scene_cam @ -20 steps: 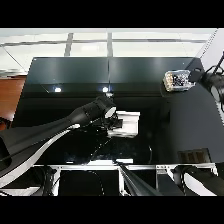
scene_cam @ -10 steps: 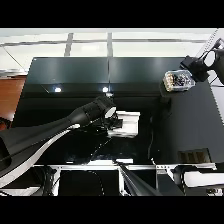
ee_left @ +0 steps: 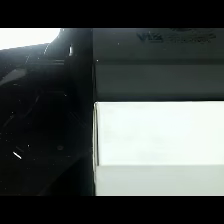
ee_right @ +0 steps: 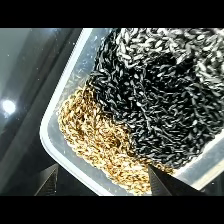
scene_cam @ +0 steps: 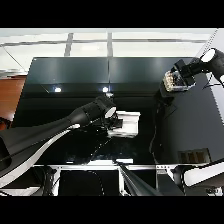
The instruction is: Fold the box and place the chain.
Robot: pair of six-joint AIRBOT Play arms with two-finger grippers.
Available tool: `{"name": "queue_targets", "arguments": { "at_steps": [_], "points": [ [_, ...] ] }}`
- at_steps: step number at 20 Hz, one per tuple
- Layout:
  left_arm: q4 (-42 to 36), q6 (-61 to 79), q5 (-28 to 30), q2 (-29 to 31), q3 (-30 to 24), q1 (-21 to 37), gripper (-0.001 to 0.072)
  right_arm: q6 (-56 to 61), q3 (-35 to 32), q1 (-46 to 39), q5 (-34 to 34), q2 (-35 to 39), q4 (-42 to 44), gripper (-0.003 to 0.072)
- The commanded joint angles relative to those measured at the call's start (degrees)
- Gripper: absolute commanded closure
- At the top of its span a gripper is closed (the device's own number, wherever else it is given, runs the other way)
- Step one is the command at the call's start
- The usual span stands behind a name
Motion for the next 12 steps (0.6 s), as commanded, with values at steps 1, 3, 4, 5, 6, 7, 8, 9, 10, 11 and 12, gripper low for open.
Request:
{"name": "queue_targets", "arguments": {
  "at_steps": [1, 3, 4, 5, 6, 7, 8, 9, 10, 11, 12],
  "points": [
    [0.0, 0.0, 0.0, 0.0, 0.0, 0.0, 0.0686, 1.1, 0.3, -0.2, -0.6, -1.6, 2.0, 0.0089],
    [0.0, 0.0, 0.0, 0.0, 0.0, 0.0, 0.0686, 1.6, 0.3, -0.2, -1.6, -2.4, 2.9, 0.0089],
    [0.0, 0.0, 0.0, 0.0, 0.0, 0.0, 0.0686, 1.7, 0.3, -0.2, -1.6, -2.8, 3.1, 0.0088],
    [0.0, 0.0, 0.0, 0.0, 0.0, 0.0, 0.0686, 1.7, 0.3, -0.2, -1.7, -3.4, 3.3, 0.0089],
    [0.0, 0.0, 0.1, 0.0, 0.0, 0.0, 0.0686, 1.7, 0.3, -0.2, -1.7, -4.0, 3.3, 0.0089],
    [0.0, 0.0, 0.1, 0.0, 0.0, 0.0, 0.0686, 1.6, 0.3, -0.2, -1.6, -4.5, 3.3, 0.0091],
    [0.0, 0.0, 0.1, 0.0, 0.0, 0.0, 0.0686, 1.0, 0.3, -0.2, -1.6, -4.8, 3.3, 0.0216],
    [0.0, 0.0, 0.1, 0.0, 0.0, 0.0, 0.0686, -0.1, 0.3, -0.2, -1.6, -5.0, 3.2, 0.0305],
    [0.0, 0.0, 0.1, 0.0, 0.0, 0.0, 0.0686, -2.4, 0.3, -0.2, -1.6, -4.9, 3.3, 0.0458],
    [0.0, 0.0, 0.1, 0.0, 0.0, 0.0, 0.0686, -4.8, 0.3, -0.3, -1.0, -4.9, 3.4, 0.0564],
    [0.0, 0.0, 0.1, 0.0, 0.0, 0.0, 0.0686, -7.8, 0.3, -0.6, 0.1, -4.8, 3.5, 0.0638]
  ]
}}
